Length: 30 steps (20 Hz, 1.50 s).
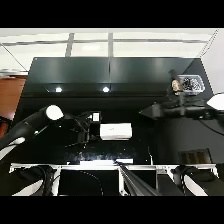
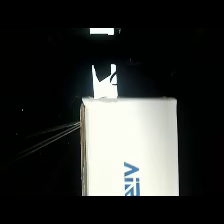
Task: Fold the box and place the chain.
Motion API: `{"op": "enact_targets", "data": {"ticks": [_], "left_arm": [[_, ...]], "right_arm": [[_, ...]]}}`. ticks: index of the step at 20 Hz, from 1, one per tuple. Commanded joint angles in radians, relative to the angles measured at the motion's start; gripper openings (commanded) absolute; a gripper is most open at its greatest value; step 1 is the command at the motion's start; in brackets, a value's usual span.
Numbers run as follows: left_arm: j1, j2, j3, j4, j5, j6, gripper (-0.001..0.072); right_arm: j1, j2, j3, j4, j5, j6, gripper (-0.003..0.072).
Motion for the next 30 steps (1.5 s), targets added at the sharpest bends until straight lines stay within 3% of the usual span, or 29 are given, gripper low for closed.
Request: {"op": "enact_targets", "data": {"ticks": [1,4,7,12,18,30], "left_arm": [[0.002,0.181,0.007,0.162,-0.037,-0.269,0.0720],[-0.033,0.208,0.056,0.100,-0.050,-0.412,0.0695],[-0.121,0.074,0.163,0.108,-0.050,-0.489,0.0703],[-0.250,-0.127,0.296,0.061,0.066,-0.521,0.0704],[-0.286,-0.202,0.299,0.066,0.121,-0.478,0.0703],[-0.286,-0.213,0.298,0.075,0.060,-0.428,0.0702]], "right_arm": [[-0.179,0.044,0.016,-0.100,0.069,0.000,0.0040],[-0.266,0.044,0.016,-0.207,0.069,0.000,0.0040],[-0.284,0.044,0.016,-0.206,0.068,-0.002,0.0040],[-0.285,0.044,0.016,-0.206,0.081,-0.001,0.0040],[-0.285,0.044,0.016,-0.204,0.089,-0.001,0.0040],[-0.285,0.044,0.016,-0.196,0.090,0.000,0.0040]]}}
